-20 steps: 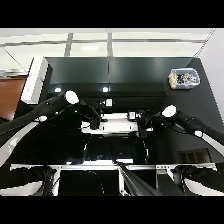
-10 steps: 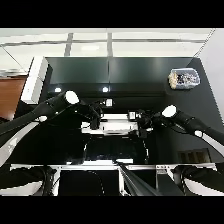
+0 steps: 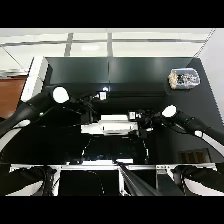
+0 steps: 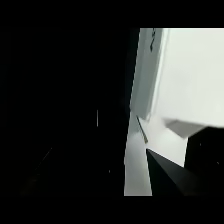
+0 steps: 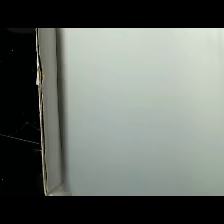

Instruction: Fold the box and place the chain.

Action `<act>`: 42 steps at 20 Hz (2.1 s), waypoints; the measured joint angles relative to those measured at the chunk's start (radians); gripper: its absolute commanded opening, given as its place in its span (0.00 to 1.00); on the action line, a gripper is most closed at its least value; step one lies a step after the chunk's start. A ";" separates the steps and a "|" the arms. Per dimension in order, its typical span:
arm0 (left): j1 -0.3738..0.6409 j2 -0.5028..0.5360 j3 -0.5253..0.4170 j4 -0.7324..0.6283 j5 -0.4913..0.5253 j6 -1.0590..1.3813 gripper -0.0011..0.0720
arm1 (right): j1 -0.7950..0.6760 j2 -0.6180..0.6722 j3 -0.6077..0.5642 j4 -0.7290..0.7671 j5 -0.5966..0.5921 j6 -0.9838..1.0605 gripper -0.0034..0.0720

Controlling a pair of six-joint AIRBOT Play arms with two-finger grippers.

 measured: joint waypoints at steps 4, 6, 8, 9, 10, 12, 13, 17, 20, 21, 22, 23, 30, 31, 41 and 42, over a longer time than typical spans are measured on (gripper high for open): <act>0.003 0.077 0.001 0.063 -0.129 -0.185 0.11 | 0.000 0.000 0.000 -0.001 0.000 0.000 0.36; 0.004 0.090 -0.004 0.023 -0.209 -0.241 0.05 | 0.000 0.000 0.000 -0.001 0.000 0.000 0.36; 0.004 0.097 -0.024 -0.058 -0.269 -0.275 0.05 | 0.000 0.000 0.000 -0.001 0.000 0.000 0.36; 0.004 0.098 -0.042 -0.112 -0.283 -0.283 0.05 | 0.000 0.000 0.000 -0.002 0.000 0.000 0.36; 0.003 0.099 -0.061 -0.159 -0.288 -0.285 0.05 | 0.000 0.000 0.000 -0.002 0.000 0.000 0.36; 0.003 0.100 -0.110 -0.241 -0.272 -0.289 0.05 | 0.000 0.000 0.000 -0.002 0.000 0.000 0.36; 0.003 0.101 -0.135 -0.282 -0.235 -0.288 0.05 | 0.000 0.000 0.000 -0.002 0.000 0.000 0.36; 0.003 0.101 -0.191 -0.426 -0.034 -0.262 0.05 | 0.000 0.000 0.000 -0.002 0.000 0.000 0.36; 0.002 0.089 -0.203 -0.533 0.117 -0.220 0.05 | 0.000 0.000 0.000 -0.001 0.000 0.000 0.36; -0.003 0.079 -0.202 -0.549 0.165 -0.208 0.05 | 0.000 0.000 0.000 -0.001 0.000 0.000 0.36; -0.009 0.066 -0.196 -0.552 0.212 -0.202 0.05 | 0.000 0.000 0.000 -0.001 0.000 0.000 0.36; -0.019 0.047 -0.186 -0.545 0.261 -0.205 0.05 | 0.000 0.000 0.000 -0.001 0.000 0.000 0.36; -0.045 -0.093 -0.106 -0.423 0.349 -0.317 0.05 | 0.000 0.000 0.000 -0.001 0.000 0.000 0.36; -0.046 -0.107 -0.102 -0.414 0.342 -0.323 0.05 | 0.000 0.000 0.000 -0.001 0.000 0.000 0.36; -0.022 -0.105 -0.066 -0.286 0.251 -0.394 0.05 | 0.000 0.000 0.000 -0.001 0.002 -0.001 0.36; -0.005 -0.070 -0.065 -0.236 0.246 -0.427 0.05 | 0.000 0.000 0.000 -0.001 0.001 -0.001 0.36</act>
